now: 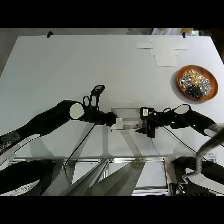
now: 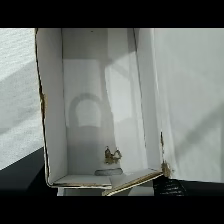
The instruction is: Fold the box and place the chain.
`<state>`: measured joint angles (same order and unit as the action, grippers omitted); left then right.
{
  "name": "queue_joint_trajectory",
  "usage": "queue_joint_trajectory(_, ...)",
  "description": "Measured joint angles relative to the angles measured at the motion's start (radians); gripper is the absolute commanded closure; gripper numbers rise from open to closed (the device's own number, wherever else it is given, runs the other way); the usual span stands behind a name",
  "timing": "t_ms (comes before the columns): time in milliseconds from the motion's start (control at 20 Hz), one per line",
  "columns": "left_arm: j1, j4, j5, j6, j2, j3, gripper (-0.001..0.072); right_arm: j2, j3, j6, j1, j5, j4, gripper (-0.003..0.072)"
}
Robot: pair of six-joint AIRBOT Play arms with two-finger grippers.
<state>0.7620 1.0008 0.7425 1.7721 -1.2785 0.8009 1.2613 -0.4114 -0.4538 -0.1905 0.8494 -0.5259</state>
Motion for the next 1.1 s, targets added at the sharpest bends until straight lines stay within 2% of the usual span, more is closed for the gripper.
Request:
queue_joint_trajectory(450,0.068,0.159,0.202,0.209,-0.095,0.185,0.0359,0.000,0.000,0.000,0.000,0.000,0.000,0.0228)
queue_joint_trajectory(600,0.091,0.210,0.271,0.294,-0.116,0.220,0.0359,0.000,0.000,0.000,0.000,0.000,0.000,0.0228)
queue_joint_trajectory(800,0.111,0.251,0.301,0.389,-0.148,0.237,0.0359,0.000,0.000,0.000,0.000,0.000,0.000,0.0228)
queue_joint_trajectory(1100,0.133,0.283,0.282,0.474,-0.208,0.269,0.0360,0.000,0.000,0.000,0.000,0.000,0.000,0.0228)
